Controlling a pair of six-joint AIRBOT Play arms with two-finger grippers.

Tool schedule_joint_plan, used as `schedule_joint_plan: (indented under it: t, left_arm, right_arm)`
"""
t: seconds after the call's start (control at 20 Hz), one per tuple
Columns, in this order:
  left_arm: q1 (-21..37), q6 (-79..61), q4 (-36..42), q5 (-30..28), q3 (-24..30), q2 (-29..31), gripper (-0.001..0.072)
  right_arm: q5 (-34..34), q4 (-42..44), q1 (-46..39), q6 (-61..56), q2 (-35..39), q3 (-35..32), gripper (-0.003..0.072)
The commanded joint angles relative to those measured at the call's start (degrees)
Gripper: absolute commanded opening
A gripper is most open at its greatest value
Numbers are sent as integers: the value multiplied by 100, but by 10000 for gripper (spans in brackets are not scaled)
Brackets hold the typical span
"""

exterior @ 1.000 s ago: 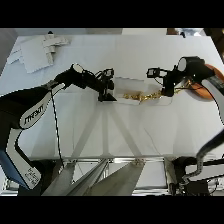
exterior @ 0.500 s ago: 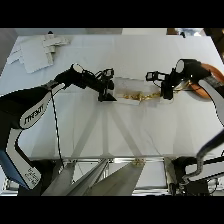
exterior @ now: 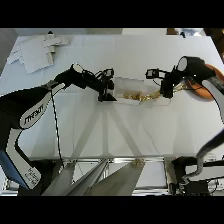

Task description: Fold the box and place the chain.

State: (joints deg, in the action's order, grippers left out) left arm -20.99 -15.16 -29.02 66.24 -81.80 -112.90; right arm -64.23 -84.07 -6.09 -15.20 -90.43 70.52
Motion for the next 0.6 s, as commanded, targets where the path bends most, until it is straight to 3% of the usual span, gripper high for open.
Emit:
schedule_joint_plan:
  t: [0.0, 0.35, 0.55]
  left_arm:
    - [4, 0, 0, -2, 0, 2, 11]
    - [4, 0, 0, -2, 0, 2, 11]
    - [4, 2, 0, -2, -2, 2, 11]
  right_arm:
    - [-61, 361, 7, -262, 601, 7, 9]
    - [-505, 1110, 319, -901, 1720, 7, 9]
    - [-501, 2000, 802, -901, 1971, 7, 9]
